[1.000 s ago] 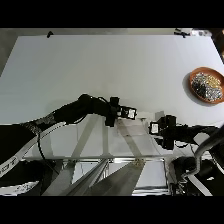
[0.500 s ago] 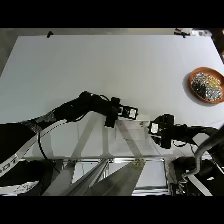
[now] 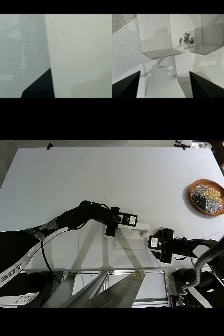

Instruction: Fold the box and place the chain.

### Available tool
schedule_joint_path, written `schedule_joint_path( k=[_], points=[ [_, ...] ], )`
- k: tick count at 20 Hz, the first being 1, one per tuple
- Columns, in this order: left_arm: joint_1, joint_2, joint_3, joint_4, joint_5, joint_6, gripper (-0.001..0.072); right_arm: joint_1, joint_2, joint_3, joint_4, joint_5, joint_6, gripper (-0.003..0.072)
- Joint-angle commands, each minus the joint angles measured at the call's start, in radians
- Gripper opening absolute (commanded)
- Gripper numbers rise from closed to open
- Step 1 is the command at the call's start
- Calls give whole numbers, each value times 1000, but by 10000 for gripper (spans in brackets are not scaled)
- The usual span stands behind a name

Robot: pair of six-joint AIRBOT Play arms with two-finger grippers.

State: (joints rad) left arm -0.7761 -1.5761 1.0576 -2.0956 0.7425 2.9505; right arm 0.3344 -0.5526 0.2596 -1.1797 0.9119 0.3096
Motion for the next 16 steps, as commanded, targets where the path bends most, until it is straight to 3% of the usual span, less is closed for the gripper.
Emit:
schedule_joint_path(
  k=[1, 16],
  points=[
    [1, -26, 1, -6, 5, -18, 6, 0, -1, 0, 0, 10, 0, 683],
    [-1, -24, 1, 5, 43, -21, 7, 0, -1, -2, 3, -19, 34, 683]
  ],
)
